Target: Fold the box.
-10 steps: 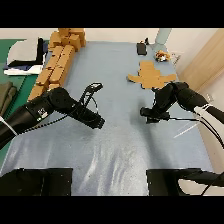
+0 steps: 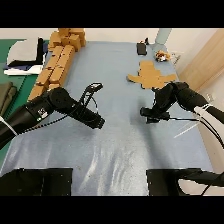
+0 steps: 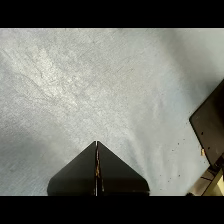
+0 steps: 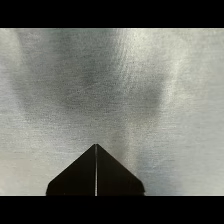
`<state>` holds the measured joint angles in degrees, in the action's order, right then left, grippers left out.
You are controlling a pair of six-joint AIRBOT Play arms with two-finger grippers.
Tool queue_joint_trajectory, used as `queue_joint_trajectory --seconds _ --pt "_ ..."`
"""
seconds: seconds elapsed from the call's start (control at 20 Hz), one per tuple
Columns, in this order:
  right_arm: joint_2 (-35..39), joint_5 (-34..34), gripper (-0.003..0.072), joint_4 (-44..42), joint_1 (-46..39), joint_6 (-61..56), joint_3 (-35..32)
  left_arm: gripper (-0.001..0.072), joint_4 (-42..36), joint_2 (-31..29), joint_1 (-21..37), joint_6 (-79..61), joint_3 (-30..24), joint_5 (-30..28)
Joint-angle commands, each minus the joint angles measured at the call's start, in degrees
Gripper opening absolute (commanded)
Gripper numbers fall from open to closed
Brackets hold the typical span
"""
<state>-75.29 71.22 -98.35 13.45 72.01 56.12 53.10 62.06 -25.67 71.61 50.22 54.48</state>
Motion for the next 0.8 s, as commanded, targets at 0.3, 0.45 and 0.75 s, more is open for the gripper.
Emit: queue_joint_trajectory --seconds 0.3,0.45,0.75 --pt "-0.07 -1.62 0.0006 -2.45 -0.02 0.0 0.02 0.0012 0.0 -0.02 -0.02 0.0 0.0 0.0" --pt "-0.04 -2.03 0.0005 -2.12 -0.02 -0.02 0.04 0.0012 0.0 -0.02 -0.02 0.0 0.0 0.0" --pt "-1.01 -18.67 0.0007 4.94 -2.45 0.02 3.54 0.0012 0.0 -0.02 -0.02 0.0 0.0 -0.02"
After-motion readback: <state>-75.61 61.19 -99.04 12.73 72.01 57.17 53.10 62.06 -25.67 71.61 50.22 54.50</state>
